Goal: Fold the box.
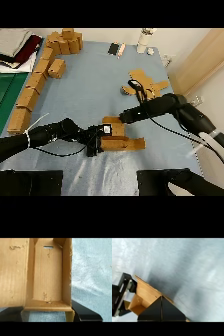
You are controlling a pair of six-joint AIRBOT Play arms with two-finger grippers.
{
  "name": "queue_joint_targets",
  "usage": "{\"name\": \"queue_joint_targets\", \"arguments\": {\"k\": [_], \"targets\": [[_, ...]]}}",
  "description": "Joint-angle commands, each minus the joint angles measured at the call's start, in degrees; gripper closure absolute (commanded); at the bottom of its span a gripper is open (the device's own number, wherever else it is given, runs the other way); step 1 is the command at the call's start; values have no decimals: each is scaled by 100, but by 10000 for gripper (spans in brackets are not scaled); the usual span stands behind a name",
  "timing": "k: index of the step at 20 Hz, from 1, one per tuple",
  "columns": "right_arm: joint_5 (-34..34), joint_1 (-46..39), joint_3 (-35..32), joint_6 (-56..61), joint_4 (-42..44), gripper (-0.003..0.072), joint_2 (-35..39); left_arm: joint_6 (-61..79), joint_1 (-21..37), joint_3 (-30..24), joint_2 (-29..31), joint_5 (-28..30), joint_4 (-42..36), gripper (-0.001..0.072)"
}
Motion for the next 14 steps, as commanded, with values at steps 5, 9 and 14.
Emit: {"name": "queue_joint_targets", "arguments": {"k": [5, 9, 14], "targets": [[-1320, 669, -1923, -1786, -494, 463, 2413, 2, 0, -2, -4, 2, 0, 366], [-494, 894, -2603, -3272, -1414, 226, 2527, 2, 0, -2, -4, 2, 0, 366], [1147, 896, -2601, -3451, -1727, 226, 1797, 2, 0, -2, -4, 2, 2, 366]]}}
